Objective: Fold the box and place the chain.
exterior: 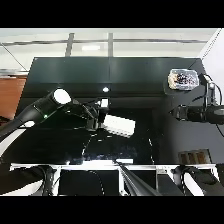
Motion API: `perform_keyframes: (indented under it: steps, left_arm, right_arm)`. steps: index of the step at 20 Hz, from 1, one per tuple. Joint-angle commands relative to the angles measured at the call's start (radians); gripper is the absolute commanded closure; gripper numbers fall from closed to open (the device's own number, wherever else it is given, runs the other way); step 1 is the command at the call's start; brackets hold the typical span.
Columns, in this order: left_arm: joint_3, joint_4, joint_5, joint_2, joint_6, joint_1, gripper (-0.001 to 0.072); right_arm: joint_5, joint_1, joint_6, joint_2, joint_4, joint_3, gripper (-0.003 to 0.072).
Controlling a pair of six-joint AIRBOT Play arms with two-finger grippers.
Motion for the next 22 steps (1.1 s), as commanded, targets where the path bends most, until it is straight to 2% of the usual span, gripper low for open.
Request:
perform_keyframes:
  steps: [1, 6, 10, 22]
  left_arm:
    - [0.040, -0.037, 0.006, -0.002, -0.011, -0.080, -0.0005]
    - [0.214, -0.036, 0.014, -0.153, -0.068, -0.182, 0.0005]
    - [0.302, 0.010, -0.058, -0.244, -0.153, -0.188, 0.0004]
    - [0.308, 0.071, -0.069, -0.268, -0.243, -0.192, 0.0003]
  right_arm:
    - [-0.012, -0.021, 0.002, 0.004, -0.018, 0.001, 0.0671]
    - [-0.015, -0.021, 0.002, 0.004, -0.018, 0.001, 0.0671]
    - [-0.016, -0.021, 0.000, 0.004, -0.018, 0.001, 0.0671]
    - [-0.051, -0.021, -0.017, 0.004, -0.021, 0.001, 0.0671]
